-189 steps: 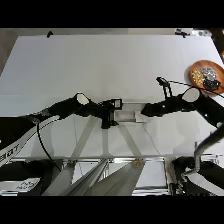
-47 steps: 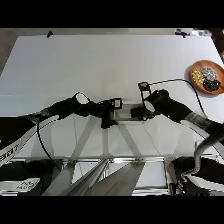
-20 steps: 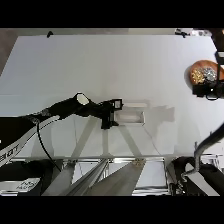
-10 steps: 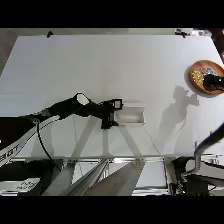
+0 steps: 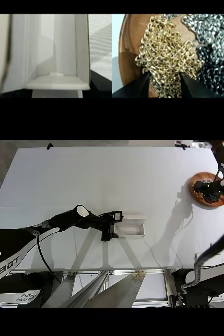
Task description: Fold the box and place the chain.
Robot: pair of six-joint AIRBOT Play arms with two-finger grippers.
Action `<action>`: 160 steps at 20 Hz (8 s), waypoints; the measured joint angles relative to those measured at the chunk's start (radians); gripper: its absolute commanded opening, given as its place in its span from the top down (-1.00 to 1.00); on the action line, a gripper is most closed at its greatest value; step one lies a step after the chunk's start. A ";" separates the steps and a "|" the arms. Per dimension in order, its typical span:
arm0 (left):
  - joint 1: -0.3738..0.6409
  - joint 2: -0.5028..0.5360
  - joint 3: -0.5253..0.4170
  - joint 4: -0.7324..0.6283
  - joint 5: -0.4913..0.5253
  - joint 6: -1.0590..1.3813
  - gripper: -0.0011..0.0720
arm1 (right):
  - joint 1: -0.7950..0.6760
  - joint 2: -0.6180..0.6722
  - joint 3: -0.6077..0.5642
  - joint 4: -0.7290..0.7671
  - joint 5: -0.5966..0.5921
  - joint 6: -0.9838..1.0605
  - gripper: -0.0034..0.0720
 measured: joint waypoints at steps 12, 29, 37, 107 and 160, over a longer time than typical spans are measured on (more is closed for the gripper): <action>0.000 0.000 0.000 0.000 0.000 0.000 -0.28 | 0.005 -0.021 0.018 0.010 -0.005 -0.023 0.89; 0.000 0.000 0.000 0.000 0.000 0.000 -0.28 | 0.140 0.706 0.022 0.026 0.421 -0.059 0.89; 0.000 0.000 0.000 0.000 0.000 0.000 -0.28 | 0.217 0.963 0.022 0.056 0.610 -0.048 0.89; 0.000 0.000 0.000 0.000 0.000 0.000 -0.28 | 0.164 0.917 -0.803 -0.137 0.013 0.322 0.36; 0.000 0.000 0.000 0.000 0.000 0.000 -0.28 | 0.472 1.098 -0.489 0.135 0.442 0.121 0.89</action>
